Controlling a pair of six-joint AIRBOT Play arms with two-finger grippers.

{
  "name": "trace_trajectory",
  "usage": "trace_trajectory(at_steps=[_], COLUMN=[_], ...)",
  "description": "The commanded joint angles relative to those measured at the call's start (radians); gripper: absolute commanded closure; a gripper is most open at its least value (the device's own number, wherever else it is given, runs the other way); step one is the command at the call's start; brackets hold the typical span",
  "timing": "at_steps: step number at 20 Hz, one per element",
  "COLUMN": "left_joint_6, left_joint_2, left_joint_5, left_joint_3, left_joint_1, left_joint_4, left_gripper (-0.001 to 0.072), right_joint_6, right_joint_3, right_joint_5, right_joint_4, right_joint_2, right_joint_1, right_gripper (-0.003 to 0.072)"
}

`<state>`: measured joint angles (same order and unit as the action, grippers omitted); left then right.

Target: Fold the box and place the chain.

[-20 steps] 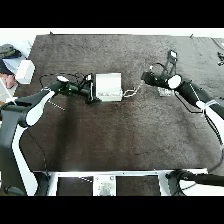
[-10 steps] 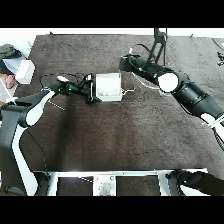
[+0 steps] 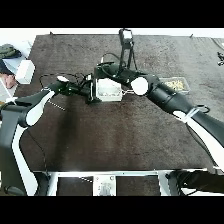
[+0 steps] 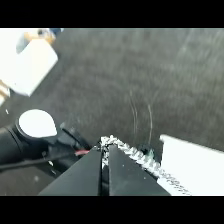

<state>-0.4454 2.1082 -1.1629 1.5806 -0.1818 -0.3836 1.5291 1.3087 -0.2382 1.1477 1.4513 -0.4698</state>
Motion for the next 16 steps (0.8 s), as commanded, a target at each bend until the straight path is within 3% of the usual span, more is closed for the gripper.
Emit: trace_trajectory(at_steps=[1, 2, 3, 4, 5, 6, 8, 13, 16], left_joint_6=[0.0, 0.0, 0.0, 0.0, 0.0, 0.0, 0.0, 0.0, 0.0], left_joint_2=[0.0, 0.0, 0.0, 0.0, 0.0, 0.0, 0.0, 0.0, 0.0], left_joint_5=[0.0, 0.0, 0.0, 0.0, 0.0, 0.0, 0.0, 0.0, 0.0], left_joint_3=[0.0, 0.0, 0.0, 0.0, 0.0, 0.0, 0.0, 0.0, 0.0], left_joint_1=[0.0, 0.0, 0.0, 0.0, 0.0, 0.0, 0.0, 0.0, 0.0], left_joint_4=[0.0, 0.0, 0.0, 0.0, 0.0, 0.0, 0.0, 0.0, 0.0], left_gripper=[0.0303, 0.0303, 0.0303, 0.0303, 0.0303, 0.0303, 0.0303, 0.0303, 0.0303], right_joint_6=[0.001, 0.001, 0.0, 0.0, 0.0, 0.001, 0.0, 0.067, 0.133], right_joint_3=[0.007, 0.007, 0.006, 0.006, 0.006, 0.006, -0.028, -0.341, -0.47], right_joint_5=[-0.063, -0.082, -0.103, -0.13, -0.169, -0.218, -0.276, -0.182, -0.115], right_joint_4=[0.019, 0.033, 0.038, 0.038, 0.043, 0.05, 0.061, 0.06, 0.06], right_joint_2=[0.059, 0.064, 0.065, 0.064, 0.062, 0.059, 0.027, -0.175, -0.179], right_joint_1=[0.004, 0.015, 0.032, 0.052, 0.079, 0.107, 0.171, 0.388, 0.537], right_gripper=[0.0702, 0.0702, 0.0615, 0.0438, 0.039, 0.0442, 0.0441, 0.0441, 0.044])
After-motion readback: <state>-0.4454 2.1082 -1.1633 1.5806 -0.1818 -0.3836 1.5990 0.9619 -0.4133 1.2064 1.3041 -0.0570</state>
